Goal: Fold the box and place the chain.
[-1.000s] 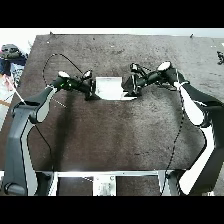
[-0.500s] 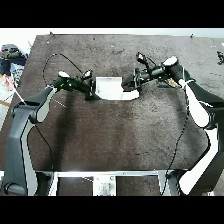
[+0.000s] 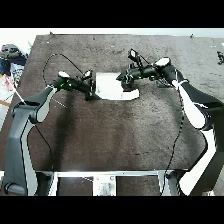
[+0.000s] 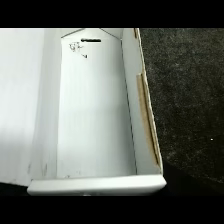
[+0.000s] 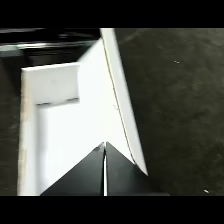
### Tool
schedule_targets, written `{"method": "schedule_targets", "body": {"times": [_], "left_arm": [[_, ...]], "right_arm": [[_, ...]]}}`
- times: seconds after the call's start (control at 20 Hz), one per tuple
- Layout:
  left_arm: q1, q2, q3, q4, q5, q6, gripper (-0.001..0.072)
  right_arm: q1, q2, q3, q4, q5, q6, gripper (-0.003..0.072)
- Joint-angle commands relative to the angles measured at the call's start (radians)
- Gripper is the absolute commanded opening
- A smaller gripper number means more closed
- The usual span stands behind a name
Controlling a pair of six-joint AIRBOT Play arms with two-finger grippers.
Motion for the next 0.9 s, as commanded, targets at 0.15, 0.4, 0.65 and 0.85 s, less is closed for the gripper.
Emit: {"method": "schedule_targets", "body": {"times": [0.15, 0.4, 0.65, 0.85], "left_arm": [[0.001, 0.0, 0.0, 0.0, 0.0, 0.001, 0.0454], [0.001, 0.0, 0.0, 0.0, 0.0, 0.001, 0.0455], [0.001, 0.0, 0.0, 0.0, 0.0, 0.001, 0.0455], [0.001, 0.0, 0.0, 0.0, 0.0, 0.001, 0.0455]], "right_arm": [[0.003, -0.052, -0.002, -0.06, -0.06, 0.011, 0.001], [0.003, -0.068, -0.003, -0.071, -0.057, 0.011, 0.001], [0.003, -0.067, -0.002, -0.085, -0.047, 0.01, 0.001], [0.002, -0.039, -0.001, -0.074, -0.047, 0.01, 0.001]]}}
